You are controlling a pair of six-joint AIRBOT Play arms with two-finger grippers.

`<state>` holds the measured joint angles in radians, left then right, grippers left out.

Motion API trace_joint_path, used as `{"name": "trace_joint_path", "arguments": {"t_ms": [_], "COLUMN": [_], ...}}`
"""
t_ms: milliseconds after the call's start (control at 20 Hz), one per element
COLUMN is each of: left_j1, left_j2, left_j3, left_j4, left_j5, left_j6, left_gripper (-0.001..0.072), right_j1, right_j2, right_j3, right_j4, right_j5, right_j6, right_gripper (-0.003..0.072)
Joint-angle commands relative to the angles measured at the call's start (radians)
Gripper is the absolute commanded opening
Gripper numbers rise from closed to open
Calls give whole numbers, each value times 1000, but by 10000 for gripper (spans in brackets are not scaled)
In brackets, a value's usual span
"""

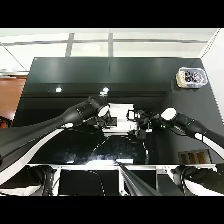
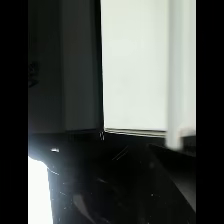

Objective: Fold the box and place the chain.

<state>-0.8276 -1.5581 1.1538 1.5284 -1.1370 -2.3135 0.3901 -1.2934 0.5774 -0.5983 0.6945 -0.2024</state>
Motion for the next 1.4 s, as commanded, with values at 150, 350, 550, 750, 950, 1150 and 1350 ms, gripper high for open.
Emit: {"name": "trace_joint_path", "arguments": {"t_ms": [150,350,550,750,950,1150,1350], "left_j1": [7,7,9,9,7,7,7], "left_j2": [-6,-6,-6,-10,-23,-24,-24], "left_j3": [11,11,39,51,51,51,51], "left_j4": [-8,-8,4,24,13,-1,-4], "left_j5": [-1,-2,-14,-25,-27,-27,-29], "left_j6": [-27,-29,-52,-53,-52,-51,-50], "left_gripper": [80,25,359,419,418,104,27], "right_j1": [1,1,1,1,1,1,1], "right_j2": [0,0,0,0,0,0,0], "right_j3": [0,0,0,0,0,0,0], "right_j4": [0,0,0,0,0,0,0], "right_j5": [0,0,0,0,0,0,6], "right_j6": [0,0,0,0,0,0,0], "right_gripper": [199,199,199,199,199,199,198]}}
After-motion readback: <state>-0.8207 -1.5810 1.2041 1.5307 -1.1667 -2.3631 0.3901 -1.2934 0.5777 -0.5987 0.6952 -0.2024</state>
